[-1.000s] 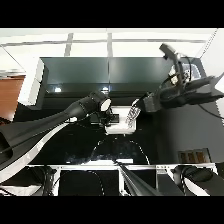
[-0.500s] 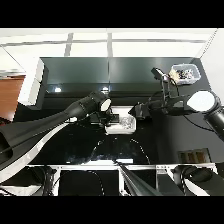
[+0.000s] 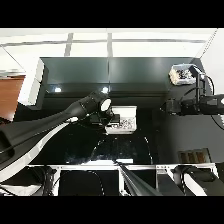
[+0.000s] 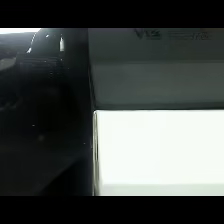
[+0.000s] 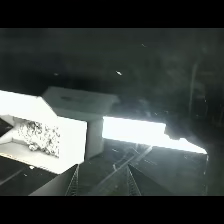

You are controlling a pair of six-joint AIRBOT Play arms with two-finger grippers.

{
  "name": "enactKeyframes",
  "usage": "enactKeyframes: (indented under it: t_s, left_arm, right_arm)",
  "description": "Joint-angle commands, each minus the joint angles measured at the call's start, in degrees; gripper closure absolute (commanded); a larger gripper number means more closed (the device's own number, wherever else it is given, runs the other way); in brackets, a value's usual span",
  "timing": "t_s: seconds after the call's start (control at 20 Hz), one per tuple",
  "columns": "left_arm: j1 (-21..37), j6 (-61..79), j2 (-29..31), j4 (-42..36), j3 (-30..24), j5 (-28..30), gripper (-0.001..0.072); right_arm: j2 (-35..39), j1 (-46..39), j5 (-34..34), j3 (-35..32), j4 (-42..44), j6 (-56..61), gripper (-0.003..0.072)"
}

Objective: Fold the box and place the chain.

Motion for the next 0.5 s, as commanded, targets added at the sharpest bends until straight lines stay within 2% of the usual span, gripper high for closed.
enactKeyframes:
  t_s: [0.0,0.05,0.2,0.35,0.45]
  left_arm:
    - [-0.3,-1.3,0.5,0.2,1.7,-2.8,0.018]
    - [-0.7,-1.2,1.2,1.0,2.6,-3.0,0.0096]
    - [-1.4,1.4,7.0,3.8,3.3,-2.6,0.0095]
    - [-2.5,2.6,15.8,15.1,2.5,-7.0,0.0095]
    - [-1.9,2.7,22.2,23.9,-1.0,-11.8,0.0095]
  right_arm:
    - [0.6,-1.9,0.9,-0.5,-1.3,-0.9,0.032]
    - [0.6,-1.9,0.2,-0.5,-1.3,-0.9,0.0321]
    - [0.6,-1.9,-0.4,-0.5,-1.3,-0.9,0.032]
    - [0.6,-1.8,-0.6,-0.5,-1.3,-0.9,0.032]
    - [0.6,-1.8,-0.9,-0.6,-1.3,-0.9,0.032]
